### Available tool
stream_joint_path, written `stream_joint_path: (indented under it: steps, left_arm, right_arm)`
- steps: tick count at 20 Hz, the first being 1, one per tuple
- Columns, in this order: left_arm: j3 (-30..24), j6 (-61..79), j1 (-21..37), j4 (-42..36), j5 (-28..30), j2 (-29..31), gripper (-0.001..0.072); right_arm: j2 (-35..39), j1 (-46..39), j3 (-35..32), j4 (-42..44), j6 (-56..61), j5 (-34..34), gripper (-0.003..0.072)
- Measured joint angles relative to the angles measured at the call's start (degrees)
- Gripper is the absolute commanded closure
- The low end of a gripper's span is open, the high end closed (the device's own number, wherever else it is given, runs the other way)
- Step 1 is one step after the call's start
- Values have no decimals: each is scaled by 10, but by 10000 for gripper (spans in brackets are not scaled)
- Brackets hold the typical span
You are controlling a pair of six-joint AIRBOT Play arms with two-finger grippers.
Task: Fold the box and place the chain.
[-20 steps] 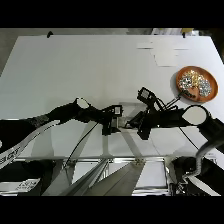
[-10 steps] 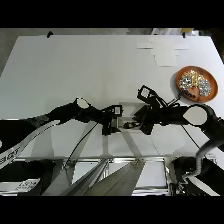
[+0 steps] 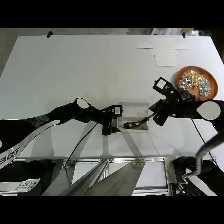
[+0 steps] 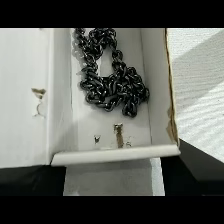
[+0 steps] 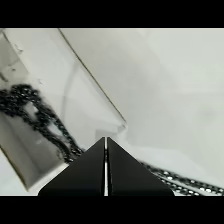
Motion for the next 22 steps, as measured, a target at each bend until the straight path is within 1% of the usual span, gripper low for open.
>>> stream_joint_path:
  steps: [2,3,5,6,9,11,14,16,18,20,22]
  left_arm:
    - [0,0,0,0,0,0,501]
    - [0,0,0,0,0,0,501]
    - [0,0,0,0,0,0,501]
    - [0,0,0,0,0,0,501]
    - [0,0,0,0,0,0,501]
    - [0,0,0,0,0,0,501]
    - [0,0,0,0,0,0,501]
    - [0,0,0,0,0,0,501]
    - [0,0,0,0,0,0,501]
    - [0,0,0,0,0,0,501]
    - [0,0,0,0,0,0,501]
  right_arm:
    - [0,-13,-4,-13,-41,0,671]
    - [-1,-18,-10,-21,-76,-1,658]
    - [-7,-23,-26,-29,-152,-3,308]
    - [-13,-25,-34,-30,-186,-6,285]
    - [-38,-28,-58,-26,-254,-23,302]
    - [-59,-28,-67,-22,-276,-35,359]
    - [-92,-29,-73,3,-314,-51,386]
    - [-113,-29,-75,28,-348,-59,466]
    - [-131,-29,-75,46,-377,-66,478]
    - [-145,-29,-76,56,-394,-72,662]
    - [-151,-29,-76,61,-402,-71,671]
